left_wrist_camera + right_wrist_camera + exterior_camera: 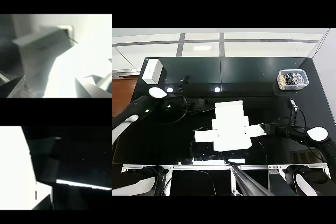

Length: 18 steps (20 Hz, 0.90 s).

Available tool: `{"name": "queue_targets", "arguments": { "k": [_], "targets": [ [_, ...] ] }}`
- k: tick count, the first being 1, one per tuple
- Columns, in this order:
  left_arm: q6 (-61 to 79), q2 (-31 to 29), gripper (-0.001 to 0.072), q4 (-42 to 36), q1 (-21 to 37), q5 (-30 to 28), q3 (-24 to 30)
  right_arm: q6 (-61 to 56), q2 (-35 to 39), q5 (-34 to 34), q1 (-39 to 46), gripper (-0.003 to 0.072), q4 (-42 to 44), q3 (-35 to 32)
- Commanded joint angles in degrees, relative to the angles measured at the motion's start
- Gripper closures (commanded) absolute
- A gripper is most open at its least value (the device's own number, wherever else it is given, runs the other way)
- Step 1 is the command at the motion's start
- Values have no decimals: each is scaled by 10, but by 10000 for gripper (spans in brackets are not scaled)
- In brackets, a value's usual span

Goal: Fold the box and place the chain.

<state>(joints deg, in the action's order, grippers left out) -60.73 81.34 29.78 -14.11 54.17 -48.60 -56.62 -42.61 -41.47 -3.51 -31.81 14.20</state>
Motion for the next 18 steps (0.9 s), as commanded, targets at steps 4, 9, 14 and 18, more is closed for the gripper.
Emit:
{"name": "queue_targets", "arguments": {
  "k": [4,9,14,18],
  "targets": [
    [115,158,46,-28,-40,218,-111,-1,2,16,-15,673,14,-8],
    [143,195,312,72,-68,273,-152,-1,2,17,-15,673,14,-8],
    [183,195,424,73,-69,278,-165,-1,2,17,-15,673,13,-8],
    [186,195,683,70,-69,257,-166,7,2,5,-15,672,14,-8]
  ]
}}
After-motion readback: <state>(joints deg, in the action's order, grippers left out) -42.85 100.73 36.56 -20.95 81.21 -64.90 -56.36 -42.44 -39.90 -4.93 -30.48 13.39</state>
